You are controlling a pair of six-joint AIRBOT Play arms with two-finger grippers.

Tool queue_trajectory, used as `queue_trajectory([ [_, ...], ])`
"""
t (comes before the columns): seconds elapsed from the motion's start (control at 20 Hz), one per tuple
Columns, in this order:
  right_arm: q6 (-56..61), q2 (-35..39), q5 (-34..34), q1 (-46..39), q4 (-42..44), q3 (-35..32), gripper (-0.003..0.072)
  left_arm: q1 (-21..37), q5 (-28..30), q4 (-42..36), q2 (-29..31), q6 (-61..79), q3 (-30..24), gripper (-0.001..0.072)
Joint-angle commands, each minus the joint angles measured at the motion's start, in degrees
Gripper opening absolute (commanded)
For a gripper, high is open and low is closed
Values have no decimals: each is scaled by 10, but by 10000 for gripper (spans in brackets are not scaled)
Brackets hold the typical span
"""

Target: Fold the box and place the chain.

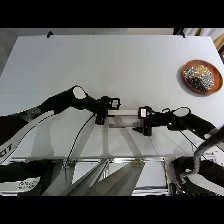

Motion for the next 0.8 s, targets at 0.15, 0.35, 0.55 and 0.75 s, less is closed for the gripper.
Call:
queue_trajectory([
  [0.15,0,-32,14,0,-22,8,514,0,0,0,0,0,0,11],
  [0.35,0,-38,14,0,-34,8,398,0,0,0,0,0,0,11],
  [0.55,0,-39,14,0,-43,8,394,0,0,0,0,0,0,11],
  [0.75,-2,-39,11,0,-57,8,396,0,0,0,0,0,0,11],
])
